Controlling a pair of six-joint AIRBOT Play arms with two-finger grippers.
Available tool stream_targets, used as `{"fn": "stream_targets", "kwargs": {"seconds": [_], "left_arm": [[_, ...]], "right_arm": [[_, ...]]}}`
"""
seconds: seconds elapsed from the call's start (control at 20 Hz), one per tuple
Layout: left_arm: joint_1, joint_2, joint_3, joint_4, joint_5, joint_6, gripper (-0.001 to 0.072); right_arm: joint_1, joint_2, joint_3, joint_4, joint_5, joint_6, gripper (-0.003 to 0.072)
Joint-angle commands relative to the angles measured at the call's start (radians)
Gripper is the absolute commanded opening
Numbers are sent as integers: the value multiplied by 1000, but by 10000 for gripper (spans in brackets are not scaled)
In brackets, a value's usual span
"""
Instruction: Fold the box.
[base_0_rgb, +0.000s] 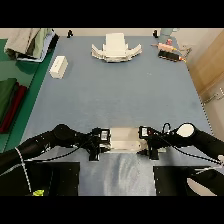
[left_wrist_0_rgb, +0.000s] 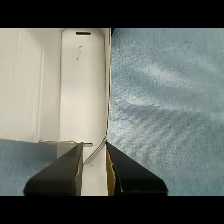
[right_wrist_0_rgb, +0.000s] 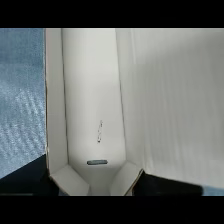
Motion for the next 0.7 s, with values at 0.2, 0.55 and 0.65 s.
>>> {"fn": "stream_targets", "kwargs": {"seconds": [0.2,0.55,0.65], "left_arm": [[-15,-12,5,-4,34,10,380],[-12,49,2,137,28,-153,380],[13,87,-10,196,-12,-220,382]], "right_arm": [[0,0,0,0,0,1,545],[0,0,0,0,0,1,545],[0,0,0,0,0,1,545]]}}
